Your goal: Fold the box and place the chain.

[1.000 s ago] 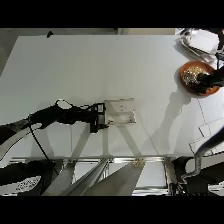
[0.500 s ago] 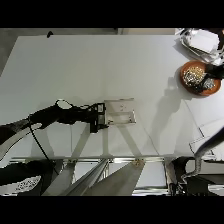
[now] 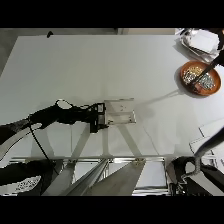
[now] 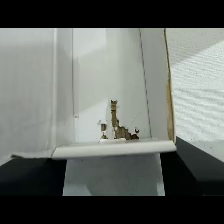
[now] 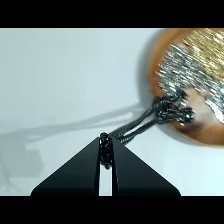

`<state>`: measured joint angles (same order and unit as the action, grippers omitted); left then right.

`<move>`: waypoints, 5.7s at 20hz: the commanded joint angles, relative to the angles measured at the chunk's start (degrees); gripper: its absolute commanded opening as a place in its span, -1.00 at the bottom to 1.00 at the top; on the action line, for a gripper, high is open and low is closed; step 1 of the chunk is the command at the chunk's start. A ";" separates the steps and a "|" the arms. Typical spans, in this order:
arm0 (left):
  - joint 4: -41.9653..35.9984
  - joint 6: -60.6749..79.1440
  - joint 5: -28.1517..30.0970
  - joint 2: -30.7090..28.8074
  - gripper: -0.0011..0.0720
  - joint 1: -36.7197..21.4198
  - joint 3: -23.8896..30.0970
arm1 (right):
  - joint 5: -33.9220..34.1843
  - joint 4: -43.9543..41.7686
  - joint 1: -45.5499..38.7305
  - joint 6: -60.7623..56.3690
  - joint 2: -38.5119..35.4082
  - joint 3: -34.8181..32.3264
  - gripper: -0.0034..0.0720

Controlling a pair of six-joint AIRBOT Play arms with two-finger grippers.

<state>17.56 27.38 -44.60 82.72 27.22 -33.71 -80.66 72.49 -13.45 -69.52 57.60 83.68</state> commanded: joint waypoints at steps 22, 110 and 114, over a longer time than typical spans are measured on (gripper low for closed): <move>0.02 0.02 0.02 -0.04 -0.40 0.00 0.02 | 9.31 -3.98 50.97 -5.77 1.05 -0.02 -0.87; 0.02 0.02 0.02 -0.04 -0.40 0.00 0.02 | 14.10 18.29 7.74 -12.35 24.92 -13.11 0.01; 0.02 0.02 0.02 -0.04 -0.40 0.00 0.00 | 17.62 18.82 7.74 -14.95 32.89 -13.11 0.01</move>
<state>17.58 27.40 -44.60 82.72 27.22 -33.71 -65.32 90.28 -5.78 -82.54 85.38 70.57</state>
